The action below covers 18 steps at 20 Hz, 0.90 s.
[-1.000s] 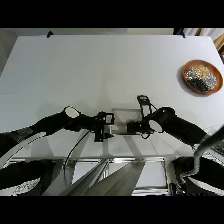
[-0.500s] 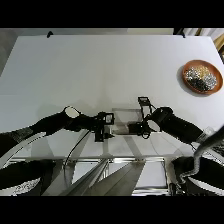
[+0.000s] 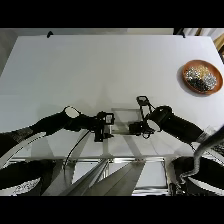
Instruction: Fold the box and place the chain.
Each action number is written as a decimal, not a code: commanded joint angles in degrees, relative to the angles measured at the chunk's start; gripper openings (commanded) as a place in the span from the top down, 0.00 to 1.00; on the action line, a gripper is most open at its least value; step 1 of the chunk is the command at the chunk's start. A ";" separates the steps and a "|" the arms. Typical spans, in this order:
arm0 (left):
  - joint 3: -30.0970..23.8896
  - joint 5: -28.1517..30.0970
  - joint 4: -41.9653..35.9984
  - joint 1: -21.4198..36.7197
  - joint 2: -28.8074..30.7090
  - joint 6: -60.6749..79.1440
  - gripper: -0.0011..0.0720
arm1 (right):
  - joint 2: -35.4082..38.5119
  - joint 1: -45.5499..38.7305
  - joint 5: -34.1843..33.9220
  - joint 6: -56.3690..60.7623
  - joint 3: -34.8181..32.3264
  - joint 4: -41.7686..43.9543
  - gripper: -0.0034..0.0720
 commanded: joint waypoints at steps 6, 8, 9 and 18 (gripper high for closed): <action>-0.02 -0.13 0.00 0.04 0.04 -0.02 0.94 | -0.39 1.57 0.39 1.66 1.60 -4.28 0.53; -0.02 -0.15 0.00 0.04 0.04 -0.02 0.94 | -0.39 2.62 -1.33 3.34 1.60 -5.51 0.53; -0.02 -0.15 0.00 0.04 0.04 -0.02 0.94 | -0.39 2.62 -1.90 4.00 1.60 -6.16 0.55; -0.02 -0.15 0.00 0.04 0.04 -0.02 0.94 | -0.39 2.62 -1.44 4.02 1.60 -6.49 0.94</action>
